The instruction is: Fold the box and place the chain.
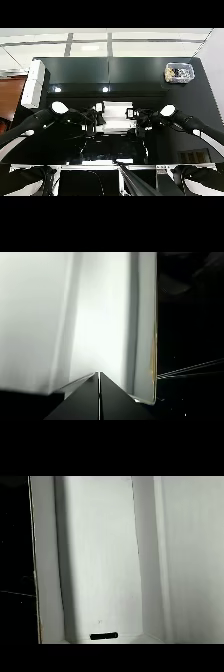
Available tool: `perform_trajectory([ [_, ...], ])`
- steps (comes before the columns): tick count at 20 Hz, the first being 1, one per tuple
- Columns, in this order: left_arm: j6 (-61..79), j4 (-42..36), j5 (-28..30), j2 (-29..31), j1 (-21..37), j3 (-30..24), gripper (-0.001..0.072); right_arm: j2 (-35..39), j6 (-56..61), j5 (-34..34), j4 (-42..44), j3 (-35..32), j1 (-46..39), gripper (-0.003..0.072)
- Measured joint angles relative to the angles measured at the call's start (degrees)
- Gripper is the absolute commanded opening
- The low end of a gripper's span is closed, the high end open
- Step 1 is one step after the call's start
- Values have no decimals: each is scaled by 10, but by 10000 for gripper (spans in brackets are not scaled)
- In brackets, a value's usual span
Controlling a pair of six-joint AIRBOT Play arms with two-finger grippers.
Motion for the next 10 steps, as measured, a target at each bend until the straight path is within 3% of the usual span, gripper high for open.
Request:
perform_trajectory([
  [6,-300,167,-47,96,118,8,28,0,0,0,0,0,0,135],
  [10,-572,190,-98,89,226,-3,28,0,0,0,0,0,0,135],
])
